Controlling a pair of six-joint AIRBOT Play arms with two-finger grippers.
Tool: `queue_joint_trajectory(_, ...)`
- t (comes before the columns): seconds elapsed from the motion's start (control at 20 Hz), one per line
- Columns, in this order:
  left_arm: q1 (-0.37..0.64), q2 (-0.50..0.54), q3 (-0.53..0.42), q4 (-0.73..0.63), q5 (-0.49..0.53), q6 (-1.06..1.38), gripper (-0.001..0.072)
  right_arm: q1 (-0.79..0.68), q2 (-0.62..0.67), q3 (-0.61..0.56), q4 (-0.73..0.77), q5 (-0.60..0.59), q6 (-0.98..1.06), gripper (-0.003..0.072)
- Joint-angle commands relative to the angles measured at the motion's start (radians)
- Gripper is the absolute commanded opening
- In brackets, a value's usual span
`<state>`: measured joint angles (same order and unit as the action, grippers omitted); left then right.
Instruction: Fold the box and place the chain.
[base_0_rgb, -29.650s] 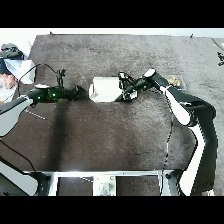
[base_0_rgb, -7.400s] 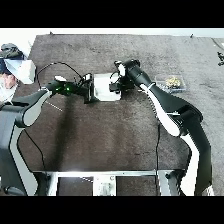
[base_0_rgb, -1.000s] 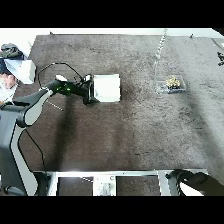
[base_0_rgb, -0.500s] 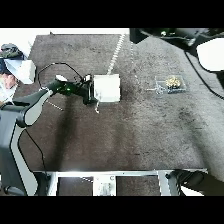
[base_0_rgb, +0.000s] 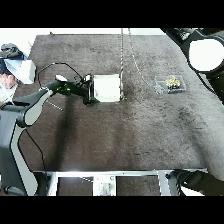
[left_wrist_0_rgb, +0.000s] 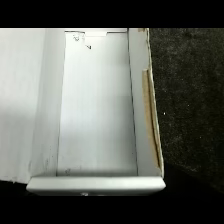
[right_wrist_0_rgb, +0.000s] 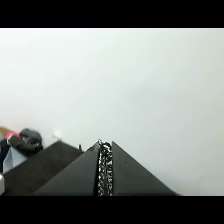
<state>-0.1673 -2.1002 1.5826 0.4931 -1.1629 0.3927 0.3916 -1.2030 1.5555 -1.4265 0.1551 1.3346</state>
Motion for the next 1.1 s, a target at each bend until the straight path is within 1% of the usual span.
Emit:
queue_joint_trajectory(0.0, 0.001, -0.001, 0.000, 0.000, 0.000, 0.000, 0.0323, 0.001, 0.000, 0.001, 0.014, -0.104, 0.000, -0.0012)
queue_joint_trajectory(0.4, 0.001, -0.001, 0.000, 0.000, 0.000, 0.000, 0.0323, 0.001, -0.001, 0.030, 0.013, -0.110, 0.000, -0.0012)
queue_joint_trajectory(0.6, 0.001, -0.001, 0.000, 0.000, 0.000, 0.000, 0.0323, 0.001, -0.025, 0.030, 0.014, -0.105, 0.000, -0.0012)
queue_joint_trajectory(0.7, 0.001, -0.001, 0.000, 0.000, 0.000, 0.000, 0.0323, 0.001, -0.041, 0.030, 0.014, -0.042, 0.000, -0.0012)
queue_joint_trajectory(0.9, 0.001, -0.001, 0.000, 0.000, 0.000, 0.000, 0.0323, 0.000, -0.082, 0.016, 0.014, 0.234, 0.001, -0.0012)
queue_joint_trajectory(0.95, 0.001, -0.001, 0.000, 0.000, 0.000, 0.000, 0.0323, 0.000, -0.098, -0.010, 0.014, 0.277, 0.002, -0.0012)
queue_joint_trajectory(1.05, 0.001, -0.001, 0.000, 0.000, 0.000, 0.000, 0.0323, 0.000, -0.140, -0.074, 0.014, 0.315, 0.013, -0.0012)
